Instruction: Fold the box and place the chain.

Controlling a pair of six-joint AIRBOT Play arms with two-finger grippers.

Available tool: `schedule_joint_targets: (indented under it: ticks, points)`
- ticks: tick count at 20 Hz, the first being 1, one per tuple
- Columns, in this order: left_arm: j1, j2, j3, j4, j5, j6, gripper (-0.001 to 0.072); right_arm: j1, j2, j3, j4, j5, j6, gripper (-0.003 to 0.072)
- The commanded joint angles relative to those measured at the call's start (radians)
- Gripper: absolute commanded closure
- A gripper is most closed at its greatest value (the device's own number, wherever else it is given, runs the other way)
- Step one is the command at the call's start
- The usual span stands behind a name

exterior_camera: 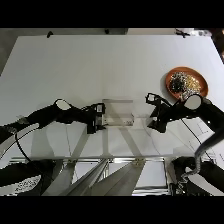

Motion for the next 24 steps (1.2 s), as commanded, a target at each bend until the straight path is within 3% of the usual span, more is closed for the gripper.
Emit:
schedule_joint_targets:
  ticks: [1,3,6,7,12,17,24]
  points:
    - [0.001,0.001,0.0,0.002,0.002,0.003,0.0323,-0.009,0.112,0.012,0.193,-0.04,0.013,0.0186]
    - [0.001,0.001,0.0,0.002,0.002,0.003,0.0323,-0.007,0.147,0.012,0.403,-0.104,0.013,0.0206]
    - [0.001,0.001,0.0,0.002,0.002,0.003,0.0323,0.065,0.138,0.012,0.54,-0.206,0.013,0.0583]
    - [0.001,0.001,0.0,0.002,0.002,0.003,0.0323,0.112,0.126,0.012,0.539,-0.263,0.012,0.0662]
    - [0.001,0.001,0.0,0.002,0.002,0.003,0.0323,0.315,0.003,0.012,0.56,-0.539,0.042,0.0677]
    - [0.001,0.001,0.0,0.002,0.002,0.003,0.0323,0.331,-0.107,0.012,0.553,-0.692,0.184,0.0677]
    - [0.001,0.001,0.0,0.002,0.002,0.003,0.0323,0.331,-0.204,0.012,0.533,-0.681,0.209,0.0676]
